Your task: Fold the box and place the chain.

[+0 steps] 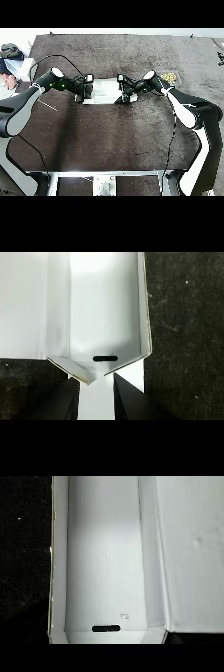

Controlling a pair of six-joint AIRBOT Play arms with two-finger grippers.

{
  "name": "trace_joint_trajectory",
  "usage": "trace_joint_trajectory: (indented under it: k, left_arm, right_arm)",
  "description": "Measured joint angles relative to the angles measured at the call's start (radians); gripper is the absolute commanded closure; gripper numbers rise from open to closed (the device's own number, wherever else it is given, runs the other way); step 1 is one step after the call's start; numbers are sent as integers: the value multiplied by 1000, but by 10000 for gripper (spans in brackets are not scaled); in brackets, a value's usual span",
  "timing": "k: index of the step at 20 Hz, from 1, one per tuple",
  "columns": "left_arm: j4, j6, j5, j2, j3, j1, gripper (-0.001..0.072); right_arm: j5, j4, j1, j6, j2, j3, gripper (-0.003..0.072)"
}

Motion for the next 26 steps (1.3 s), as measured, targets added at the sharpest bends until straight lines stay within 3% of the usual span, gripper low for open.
trace_joint_trajectory:
  k: [19,20,21,26]
  left_arm:
    - [-203,74,-46,-32,0,0,452]
    - [-203,77,-46,-32,0,0,315]
    - [-203,78,-48,-33,0,0,82]
    - [-189,78,-45,-33,0,0,67]
  right_arm:
    - [1,0,0,0,0,0,223]
    - [1,0,0,0,0,0,223]
    - [1,0,0,0,0,0,224]
    - [1,0,0,0,0,0,223]
